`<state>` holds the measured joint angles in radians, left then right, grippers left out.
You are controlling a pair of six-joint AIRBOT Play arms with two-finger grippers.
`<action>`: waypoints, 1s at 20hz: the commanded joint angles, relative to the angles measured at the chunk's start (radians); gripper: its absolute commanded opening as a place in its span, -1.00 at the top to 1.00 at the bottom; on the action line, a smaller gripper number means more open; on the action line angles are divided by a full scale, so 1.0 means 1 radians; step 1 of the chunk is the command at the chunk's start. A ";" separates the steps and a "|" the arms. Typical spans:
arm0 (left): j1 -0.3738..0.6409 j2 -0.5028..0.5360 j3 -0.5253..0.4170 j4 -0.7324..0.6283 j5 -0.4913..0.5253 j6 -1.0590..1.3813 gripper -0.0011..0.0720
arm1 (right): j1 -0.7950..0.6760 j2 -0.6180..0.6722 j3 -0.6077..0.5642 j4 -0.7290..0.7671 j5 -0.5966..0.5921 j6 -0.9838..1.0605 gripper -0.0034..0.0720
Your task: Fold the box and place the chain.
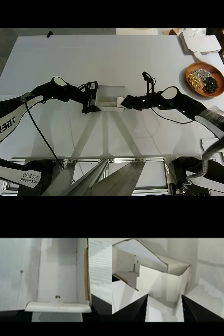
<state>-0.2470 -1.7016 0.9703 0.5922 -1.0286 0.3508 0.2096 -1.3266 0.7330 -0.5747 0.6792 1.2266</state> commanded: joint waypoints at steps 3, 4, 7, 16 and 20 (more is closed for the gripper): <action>0.000 0.000 0.000 0.000 0.000 0.000 0.27 | 0.050 0.001 0.001 0.006 -0.105 0.007 -0.30; 0.000 0.000 0.000 0.000 0.000 0.000 0.27 | 0.060 0.001 0.001 0.000 -0.128 0.007 -0.30; 0.000 0.000 0.000 0.000 0.000 0.000 0.27 | 0.090 0.001 0.001 -0.067 -0.183 0.008 -0.30; 0.000 0.000 0.000 0.000 0.000 0.000 0.27 | 0.126 0.001 0.001 -0.164 -0.265 0.008 -0.11; 0.000 0.000 0.000 0.000 0.000 0.000 0.27 | 0.126 0.001 0.001 -0.277 -0.294 0.130 -0.11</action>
